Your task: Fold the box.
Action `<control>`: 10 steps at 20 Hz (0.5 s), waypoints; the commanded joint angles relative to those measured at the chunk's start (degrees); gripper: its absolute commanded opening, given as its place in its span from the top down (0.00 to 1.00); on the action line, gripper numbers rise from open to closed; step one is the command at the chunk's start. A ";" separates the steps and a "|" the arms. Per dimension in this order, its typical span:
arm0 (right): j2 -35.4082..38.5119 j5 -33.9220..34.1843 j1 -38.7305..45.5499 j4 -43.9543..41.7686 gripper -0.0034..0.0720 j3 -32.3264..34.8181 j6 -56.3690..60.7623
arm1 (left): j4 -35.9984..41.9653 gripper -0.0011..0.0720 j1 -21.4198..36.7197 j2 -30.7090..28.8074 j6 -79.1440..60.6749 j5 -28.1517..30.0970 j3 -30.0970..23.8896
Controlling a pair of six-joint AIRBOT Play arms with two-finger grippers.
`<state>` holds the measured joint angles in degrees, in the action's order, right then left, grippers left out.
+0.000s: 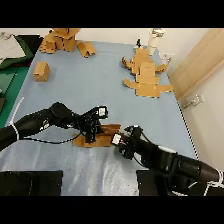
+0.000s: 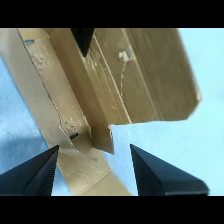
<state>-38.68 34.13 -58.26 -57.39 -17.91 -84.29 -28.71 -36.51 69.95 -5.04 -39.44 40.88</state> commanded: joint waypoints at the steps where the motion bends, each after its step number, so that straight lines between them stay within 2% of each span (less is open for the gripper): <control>1: 1.22 -8.33 12.39 -28.15 0.00 0.00 -36.13 | 0.00 0.97 0.07 -0.04 -0.02 -0.02 0.02; 3: 0.48 -7.87 18.67 -48.74 0.00 -0.09 -59.28 | 0.00 0.97 0.07 -0.04 -0.04 0.00 0.02; 5: -1.55 -3.91 24.39 -64.50 0.01 -0.81 -76.94 | 0.00 0.97 0.07 -0.04 -0.02 -0.02 0.02; 7: -4.61 2.67 28.57 -71.25 0.01 -3.69 -86.36 | 0.00 0.97 0.07 -0.04 -0.02 -0.02 0.02; 10: -11.39 10.80 32.28 -72.00 0.01 -9.44 -88.15 | 0.00 0.97 0.07 -0.04 -0.02 0.00 0.02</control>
<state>-45.06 36.91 -30.65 -119.81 -23.27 -160.57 -28.71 -36.51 69.95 -5.06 -39.46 40.88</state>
